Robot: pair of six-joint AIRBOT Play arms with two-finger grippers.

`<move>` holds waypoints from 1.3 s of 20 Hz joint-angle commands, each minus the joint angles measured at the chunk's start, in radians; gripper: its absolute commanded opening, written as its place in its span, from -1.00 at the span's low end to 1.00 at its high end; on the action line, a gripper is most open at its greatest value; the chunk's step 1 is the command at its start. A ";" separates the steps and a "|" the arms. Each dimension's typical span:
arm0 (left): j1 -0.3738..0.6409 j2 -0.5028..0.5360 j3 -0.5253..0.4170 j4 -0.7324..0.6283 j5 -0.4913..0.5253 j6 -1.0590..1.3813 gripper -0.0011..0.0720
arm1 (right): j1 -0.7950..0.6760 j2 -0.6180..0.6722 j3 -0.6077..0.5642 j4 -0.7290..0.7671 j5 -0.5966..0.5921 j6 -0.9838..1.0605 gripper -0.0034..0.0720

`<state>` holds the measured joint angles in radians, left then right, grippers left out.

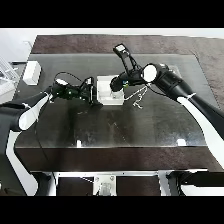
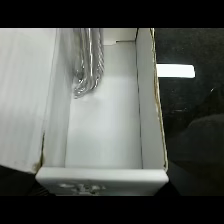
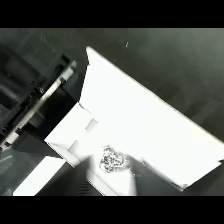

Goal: Fold the box and place the chain.

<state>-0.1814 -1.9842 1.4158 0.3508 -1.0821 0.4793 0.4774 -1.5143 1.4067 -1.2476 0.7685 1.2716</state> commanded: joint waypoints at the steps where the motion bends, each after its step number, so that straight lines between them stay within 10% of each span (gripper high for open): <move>1: 0.000 0.001 0.000 0.000 0.000 0.000 0.56 | -0.005 -0.021 0.000 0.003 0.005 0.000 0.40; 14: 0.000 0.001 0.000 0.000 0.000 0.000 0.56 | -0.409 0.116 -0.188 -0.040 -0.117 0.148 0.62; 26: 0.000 0.001 0.000 0.000 0.000 0.000 0.56 | -0.468 -0.166 -0.208 0.035 -0.320 0.195 0.75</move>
<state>-0.1814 -1.9842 1.4158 0.3508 -1.0821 0.4793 0.0139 -1.6341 1.1976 -1.2255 0.5217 1.4372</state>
